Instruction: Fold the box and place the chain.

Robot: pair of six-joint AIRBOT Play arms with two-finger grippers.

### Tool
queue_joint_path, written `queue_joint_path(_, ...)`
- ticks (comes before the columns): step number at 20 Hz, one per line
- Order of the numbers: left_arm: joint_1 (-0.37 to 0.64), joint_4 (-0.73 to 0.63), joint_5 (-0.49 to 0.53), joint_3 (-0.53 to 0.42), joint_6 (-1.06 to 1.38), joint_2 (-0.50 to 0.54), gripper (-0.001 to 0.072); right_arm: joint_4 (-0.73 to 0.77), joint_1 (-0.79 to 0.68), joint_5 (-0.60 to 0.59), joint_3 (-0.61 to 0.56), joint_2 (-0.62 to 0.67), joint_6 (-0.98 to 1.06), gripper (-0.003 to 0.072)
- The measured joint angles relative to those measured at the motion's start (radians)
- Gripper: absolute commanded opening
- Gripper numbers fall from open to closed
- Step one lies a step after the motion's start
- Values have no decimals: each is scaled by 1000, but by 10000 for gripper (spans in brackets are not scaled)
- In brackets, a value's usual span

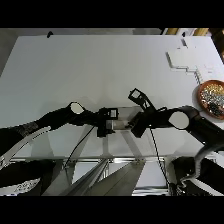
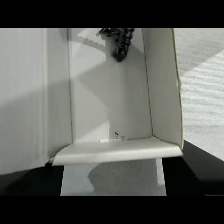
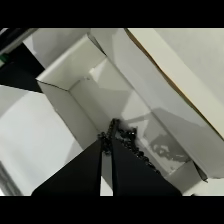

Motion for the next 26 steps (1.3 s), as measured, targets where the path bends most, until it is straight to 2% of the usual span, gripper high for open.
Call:
queue_joint_path(6, 0, 0, 0, 0, 0, 0, 334, -40, 0, -33, -12, -58, 2, 125)
queue_joint_path(8, 0, 0, 0, 0, 0, 0, 334, -52, -11, -25, -13, -40, 12, 205)
queue_joint_path(10, 0, 0, 0, 0, 0, 0, 334, -60, -45, -3, -11, 9, 20, 205)
queue_joint_path(13, 0, 0, 0, 0, 0, 0, 334, -105, -132, 60, -11, 112, 18, 166)
queue_joint_path(16, 0, 0, 0, 0, 0, 0, 334, -191, -241, 150, -11, 179, -108, 143)
queue_joint_path(17, 0, 0, 0, 0, 0, 0, 334, -199, -273, 173, -11, 187, -155, 84)
queue_joint_path(20, 0, 0, 0, 0, 0, 0, 334, -97, -332, 209, -12, 184, -307, 72)
queue_joint_path(21, 0, 0, 0, 0, 0, 0, 334, -45, -342, 216, -12, 171, -358, 34)
queue_joint_path(26, 0, 0, 0, 0, 0, 0, 334, 80, -364, 232, -12, 55, -476, 30)
